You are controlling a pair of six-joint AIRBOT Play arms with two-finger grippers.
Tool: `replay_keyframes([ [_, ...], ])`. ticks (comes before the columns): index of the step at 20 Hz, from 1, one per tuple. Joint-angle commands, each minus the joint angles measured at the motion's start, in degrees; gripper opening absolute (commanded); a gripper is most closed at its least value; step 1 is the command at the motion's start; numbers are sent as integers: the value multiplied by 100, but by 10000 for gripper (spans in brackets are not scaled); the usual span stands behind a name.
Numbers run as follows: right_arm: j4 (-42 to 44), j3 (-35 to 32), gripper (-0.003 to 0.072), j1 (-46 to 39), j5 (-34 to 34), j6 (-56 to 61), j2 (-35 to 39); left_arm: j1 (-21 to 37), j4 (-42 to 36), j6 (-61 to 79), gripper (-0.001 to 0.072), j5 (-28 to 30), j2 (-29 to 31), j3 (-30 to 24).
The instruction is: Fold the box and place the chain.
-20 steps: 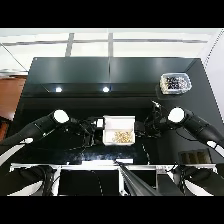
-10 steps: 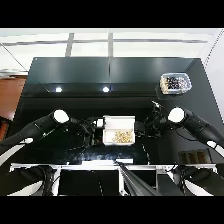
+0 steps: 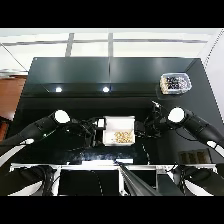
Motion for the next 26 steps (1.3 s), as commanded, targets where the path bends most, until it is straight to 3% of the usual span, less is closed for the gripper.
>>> replay_keyframes([
  [1, 28, 0, 22, 2, -4, 0, -4, -66, -20, -17, 711, 118, 2, 4],
  [10, 28, 0, 22, 2, -4, -2, -4, -238, 50, -321, 679, 442, 2, 4],
  [11, 28, 0, 22, 2, -4, -4, -4, -232, 55, -319, 652, 435, 2, 4],
  [13, 28, 0, 22, 2, -7, -20, -4, -232, 70, -317, 496, 433, 2, 4],
  [18, 9, 4, 22, -15, -2, -136, -2, -210, 323, -367, 481, 428, 2, 4],
  [21, -319, 70, 23, -149, 348, -190, -2, -35, 363, -651, 481, 426, 2, 4],
  [23, -885, 313, 23, -457, 713, -240, 13, 133, 365, -721, 481, 413, 2, 4],
  [26, -1113, 1001, 24, -896, 697, -835, 149, 328, 365, -719, 481, 413, 2, 4],
])
